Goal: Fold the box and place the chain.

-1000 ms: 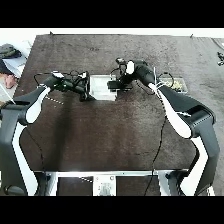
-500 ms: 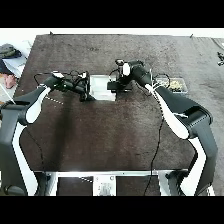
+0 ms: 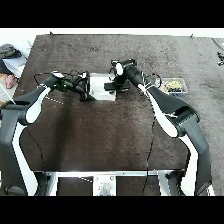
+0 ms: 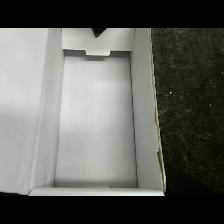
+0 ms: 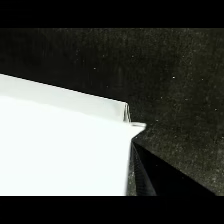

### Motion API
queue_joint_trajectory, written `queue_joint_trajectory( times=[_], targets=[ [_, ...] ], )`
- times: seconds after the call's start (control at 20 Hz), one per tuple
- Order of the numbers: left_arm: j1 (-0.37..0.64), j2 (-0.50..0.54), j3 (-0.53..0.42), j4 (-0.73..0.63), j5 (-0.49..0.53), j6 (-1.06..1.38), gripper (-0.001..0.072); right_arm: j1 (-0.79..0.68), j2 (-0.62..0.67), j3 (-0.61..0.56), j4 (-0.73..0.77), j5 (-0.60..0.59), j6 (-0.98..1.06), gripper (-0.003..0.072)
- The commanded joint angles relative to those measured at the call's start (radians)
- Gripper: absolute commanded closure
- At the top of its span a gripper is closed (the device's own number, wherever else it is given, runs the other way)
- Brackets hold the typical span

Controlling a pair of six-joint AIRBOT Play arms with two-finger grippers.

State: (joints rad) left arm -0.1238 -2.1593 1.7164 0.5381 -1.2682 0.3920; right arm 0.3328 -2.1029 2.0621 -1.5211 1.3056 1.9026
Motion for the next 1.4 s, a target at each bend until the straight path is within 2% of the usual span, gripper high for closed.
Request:
queue_joint_trajectory(
  times=[0.0, 0.5, 0.55, 0.9, 0.95, 1.05, 1.1, 1.25, 1.35],
  targets=[
    [0.001, -0.001, 0.0, 0.0, 0.0, 0.0, 0.0355, 0.005, -0.006, 0.008, -0.028, -0.019, 0.032, 0.0316],
    [0.001, -0.001, 0.0, 0.0, 0.0, 0.0, 0.0355, 0.013, -0.038, 0.009, -0.073, -0.051, 0.06, 0.0317],
    [0.001, -0.001, 0.0, 0.0, 0.0, 0.0, 0.0355, 0.015, -0.039, 0.009, -0.073, -0.056, 0.06, 0.0423],
    [0.001, -0.001, 0.0, 0.0, 0.0, 0.0, 0.0355, 0.018, -0.039, 0.008, -0.085, -0.034, 0.094, 0.0427],
    [0.001, -0.001, 0.0, 0.0, 0.001, 0.0, 0.0355, 0.019, -0.039, 0.008, -0.093, -0.035, 0.1, 0.0478],
    [0.001, -0.001, 0.0, 0.0, 0.001, 0.0, 0.0355, 0.019, -0.039, 0.008, -0.095, -0.034, 0.112, 0.0478],
    [0.001, -0.001, 0.0, 0.0, 0.0, 0.0, 0.0355, 0.019, -0.039, 0.008, -0.095, -0.037, 0.111, 0.0541],
    [0.001, -0.001, 0.0, 0.0, 0.001, 0.0, 0.0355, 0.019, -0.039, 0.008, -0.096, -0.051, 0.138, 0.0633],
    [0.001, -0.001, 0.0, 0.0, 0.001, 0.0, 0.0355, 0.02, -0.039, 0.008, -0.098, -0.057, 0.138, 0.0633]
  ],
)
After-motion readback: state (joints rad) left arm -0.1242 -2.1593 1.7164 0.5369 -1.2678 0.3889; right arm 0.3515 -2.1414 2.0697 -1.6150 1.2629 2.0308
